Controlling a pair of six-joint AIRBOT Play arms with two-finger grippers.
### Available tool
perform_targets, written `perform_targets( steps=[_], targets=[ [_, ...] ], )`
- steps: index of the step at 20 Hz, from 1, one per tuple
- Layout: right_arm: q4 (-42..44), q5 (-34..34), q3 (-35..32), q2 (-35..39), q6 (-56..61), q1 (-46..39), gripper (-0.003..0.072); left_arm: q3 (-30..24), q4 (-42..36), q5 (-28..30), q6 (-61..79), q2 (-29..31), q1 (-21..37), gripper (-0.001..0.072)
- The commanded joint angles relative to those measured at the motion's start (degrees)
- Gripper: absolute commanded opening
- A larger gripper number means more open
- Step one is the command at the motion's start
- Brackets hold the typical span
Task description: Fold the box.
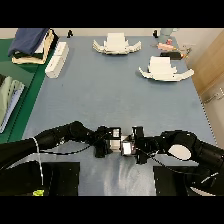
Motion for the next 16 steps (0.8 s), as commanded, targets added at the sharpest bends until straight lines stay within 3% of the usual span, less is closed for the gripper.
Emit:
perform_targets(
  steps=[1,3,5,6,9,11,13,14,16],
  targets=[
    [0.63,1.18,0.00,0.31,0.02,0.07,0.0280,0.02,-0.04,0.11,-0.09,0.02,-0.02,0.0405],
    [0.63,0.48,0.00,1.51,0.09,0.07,0.0299,0.02,-0.04,0.15,-0.09,0.02,-0.02,0.0405],
    [0.63,-0.24,0.00,3.15,0.20,0.00,0.0424,0.02,-0.04,0.11,-0.09,0.02,-0.02,0.0405],
    [0.66,-0.46,0.00,3.89,0.20,-0.02,0.0443,0.02,-0.04,0.13,-0.09,0.02,-0.02,0.0406],
    [0.81,-0.79,0.00,5.77,3.02,-0.02,0.0443,0.02,-0.04,0.13,-0.09,0.02,-0.02,0.0405],
    [0.98,-1.53,-0.02,6.32,11.10,-0.02,0.0430,0.02,-0.04,0.13,-0.09,0.02,-0.02,0.0405],
    [1.73,-2.32,-0.33,5.90,22.23,-0.04,0.0111,0.02,-0.04,0.13,-0.09,0.02,-0.02,0.0406],
    [3.56,-4.48,-1.22,5.68,25.35,-0.04,0.0011,0.02,-0.04,0.15,-0.09,0.02,-0.02,0.0405],
    [10.86,-10.64,-4.59,5.60,26.05,-0.02,0.0002,0.02,-0.04,0.11,-0.09,0.02,-0.02,0.0405]
  ],
)
